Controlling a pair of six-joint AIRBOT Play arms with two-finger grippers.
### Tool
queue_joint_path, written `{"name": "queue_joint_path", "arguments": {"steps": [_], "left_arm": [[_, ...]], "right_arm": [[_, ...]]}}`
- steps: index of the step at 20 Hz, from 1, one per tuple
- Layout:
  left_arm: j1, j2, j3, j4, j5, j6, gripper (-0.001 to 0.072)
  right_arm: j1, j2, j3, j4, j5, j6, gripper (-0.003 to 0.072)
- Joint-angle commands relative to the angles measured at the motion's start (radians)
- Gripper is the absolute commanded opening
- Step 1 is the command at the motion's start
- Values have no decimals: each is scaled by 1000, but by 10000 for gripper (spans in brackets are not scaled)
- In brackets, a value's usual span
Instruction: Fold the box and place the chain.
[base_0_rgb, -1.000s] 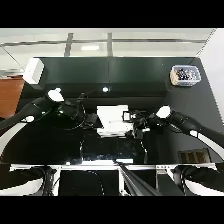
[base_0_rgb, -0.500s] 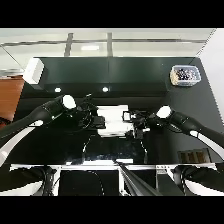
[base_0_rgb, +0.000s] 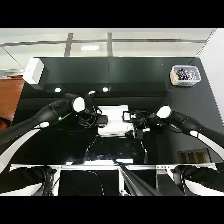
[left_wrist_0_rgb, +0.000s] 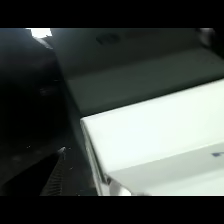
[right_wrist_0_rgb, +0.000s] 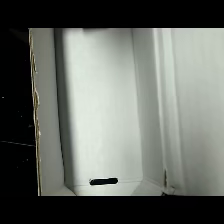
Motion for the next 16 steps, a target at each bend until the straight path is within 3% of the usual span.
{"name": "queue_joint_path", "arguments": {"steps": [1, 3, 15, 16], "left_arm": [[-73, -11, 60, 211, -95, -214, 485], [-98, -32, 75, 241, -155, -288, 485], [-158, -72, 108, 237, -145, -450, 480], [-157, -72, 114, 237, -146, -449, 391]], "right_arm": [[1, 0, 0, 1, -3, 0, 171], [1, 0, 0, 1, -3, 0, 171], [3, 0, -1, 0, -3, 0, 171], [3, 0, 0, 0, -3, 0, 171]]}}
